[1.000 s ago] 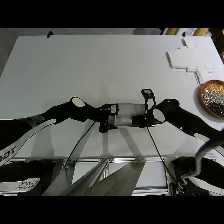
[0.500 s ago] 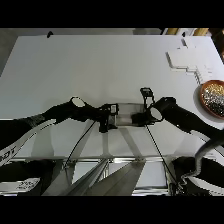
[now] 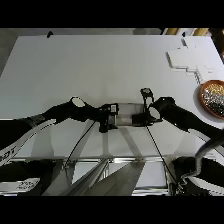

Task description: Fold the box and place the chain.

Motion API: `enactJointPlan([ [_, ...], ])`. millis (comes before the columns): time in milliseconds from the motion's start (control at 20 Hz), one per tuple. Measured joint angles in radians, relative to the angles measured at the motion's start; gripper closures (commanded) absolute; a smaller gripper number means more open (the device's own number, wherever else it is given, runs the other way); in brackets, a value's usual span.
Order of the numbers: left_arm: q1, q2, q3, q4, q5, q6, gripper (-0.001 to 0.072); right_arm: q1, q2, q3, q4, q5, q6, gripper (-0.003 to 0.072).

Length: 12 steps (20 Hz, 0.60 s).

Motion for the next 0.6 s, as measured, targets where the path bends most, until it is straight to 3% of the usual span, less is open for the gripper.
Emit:
enactJointPlan([
  [50, 0.000, 0.000, 0.000, 0.000, 0.000, 0.001, 0.0628, 0.000, 0.000, 0.000, 0.000, 0.000, -0.001, 0.0639],
  [150, 0.000, 0.000, 0.000, 0.000, 0.001, 0.003, 0.0628, 0.000, 0.003, 0.000, -0.006, -0.001, -0.013, 0.0502],
  [250, 0.000, 0.000, 0.000, 0.000, 0.001, 0.003, 0.0628, 0.000, 0.020, -0.003, -0.010, 0.000, -0.027, 0.0495],
  [350, 0.000, 0.000, 0.000, 0.000, 0.002, 0.003, 0.0628, 0.001, 0.054, -0.001, -0.014, 0.002, -0.055, 0.0282],
  [600, 0.000, 0.000, 0.000, 0.000, 0.002, 0.003, 0.0628, 0.000, 0.171, -0.002, -0.066, 0.056, -0.146, 0.0265],
])
